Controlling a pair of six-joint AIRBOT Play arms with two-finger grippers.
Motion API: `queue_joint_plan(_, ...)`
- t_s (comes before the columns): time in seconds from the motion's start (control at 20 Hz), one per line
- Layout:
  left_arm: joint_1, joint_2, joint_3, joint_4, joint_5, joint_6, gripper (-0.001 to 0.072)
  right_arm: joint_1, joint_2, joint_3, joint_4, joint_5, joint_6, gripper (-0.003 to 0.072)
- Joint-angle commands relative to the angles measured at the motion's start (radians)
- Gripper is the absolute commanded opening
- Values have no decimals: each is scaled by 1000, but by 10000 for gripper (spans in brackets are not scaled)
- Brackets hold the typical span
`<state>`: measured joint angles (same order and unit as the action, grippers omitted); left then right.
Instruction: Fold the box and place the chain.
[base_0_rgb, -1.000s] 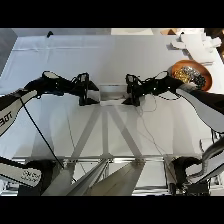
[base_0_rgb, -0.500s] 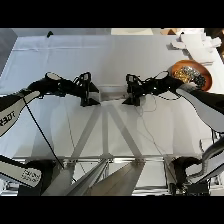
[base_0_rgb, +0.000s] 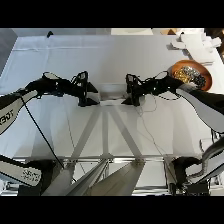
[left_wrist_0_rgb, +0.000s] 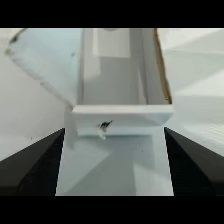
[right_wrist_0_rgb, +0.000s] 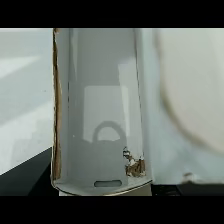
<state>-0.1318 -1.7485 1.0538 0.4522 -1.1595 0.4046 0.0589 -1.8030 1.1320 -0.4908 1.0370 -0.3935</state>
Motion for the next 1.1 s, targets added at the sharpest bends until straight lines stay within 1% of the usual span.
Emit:
queue_joint_plan(0.0, 3, -5, 0, 14, -23, -46, 713, 0, 0, 0, -3, 0, -3, 458)
queue_joint_plan(0.2, -7, -14, 0, 10, -6, -48, 713, 0, 0, 0, -3, 0, -3, 458)
queue_joint_plan(0.4, -27, -12, 0, 6, 57, -92, 713, 0, 0, 0, -3, 0, -3, 458)
queue_joint_plan(0.85, -69, -10, 0, 18, 80, -91, 711, 0, 0, 0, -3, 0, -3, 458)
queue_joint_plan(0.95, -88, -8, 0, 43, 104, -99, 711, 0, 0, 0, -3, 0, -3, 458)
queue_joint_plan(1.05, -111, -6, 1, 63, 148, -123, 711, 0, 0, 0, -3, 0, -3, 458)
